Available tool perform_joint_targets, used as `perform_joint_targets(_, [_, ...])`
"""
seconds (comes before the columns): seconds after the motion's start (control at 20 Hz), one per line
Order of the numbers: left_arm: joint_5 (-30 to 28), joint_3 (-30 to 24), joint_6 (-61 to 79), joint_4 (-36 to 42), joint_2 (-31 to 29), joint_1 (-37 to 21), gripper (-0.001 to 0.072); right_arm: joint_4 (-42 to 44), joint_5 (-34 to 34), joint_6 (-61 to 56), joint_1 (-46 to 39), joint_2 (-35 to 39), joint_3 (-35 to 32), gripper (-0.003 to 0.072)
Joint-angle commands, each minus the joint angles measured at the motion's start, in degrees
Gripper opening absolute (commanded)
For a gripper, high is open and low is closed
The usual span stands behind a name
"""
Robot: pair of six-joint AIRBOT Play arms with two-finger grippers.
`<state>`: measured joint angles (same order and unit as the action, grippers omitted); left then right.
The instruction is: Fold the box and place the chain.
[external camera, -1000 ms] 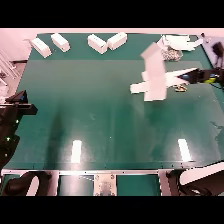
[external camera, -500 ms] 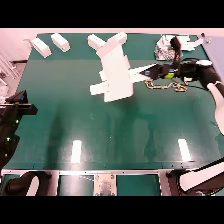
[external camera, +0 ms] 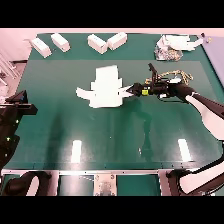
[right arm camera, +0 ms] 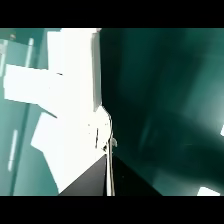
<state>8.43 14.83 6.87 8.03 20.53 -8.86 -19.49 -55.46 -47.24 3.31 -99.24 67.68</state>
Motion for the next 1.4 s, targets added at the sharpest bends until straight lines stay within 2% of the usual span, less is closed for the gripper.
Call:
perform_joint_targets(0.0, [0.0,0.0,0.0,0.0,0.0,0.0,0.0021,-3.7,4.7,-0.3,0.8,0.0,-2.0,0.0003])
perform_joint_targets(0.15, [-0.1,0.0,0.0,0.0,0.0,0.0,0.0021,-7.2,4.7,-0.3,0.8,0.0,-2.0,0.0003])
perform_joint_targets(0.75, [2.3,0.0,-0.5,0.0,0.0,0.0,0.003,-7.1,5.2,1.9,0.8,0.0,-1.0,0.0004])
perform_joint_targets(0.8, [4.4,0.0,-0.9,0.0,0.0,0.0,0.0337,-7.1,5.3,1.9,0.9,0.0,-1.1,0.0004])
perform_joint_targets(0.85, [7.4,0.0,-0.9,0.0,0.0,0.0,0.0477,-7.1,5.3,2.1,0.9,0.0,-1.1,0.0004])
perform_joint_targets(0.95, [11.9,0.0,-0.8,-0.2,0.7,0.0,0.0479,-7.1,5.6,2.1,0.9,0.0,-1.0,0.0004])
perform_joint_targets(1.2, [13.5,0.7,-0.8,1.0,0.9,0.0,0.0477,-7.1,5.6,2.1,0.9,0.0,-1.0,0.0004])
perform_joint_targets(1.35, [13.6,1.6,-3.3,1.0,6.6,0.0,0.0478,-7.1,5.7,2.1,0.9,0.0,-1.0,0.0004])
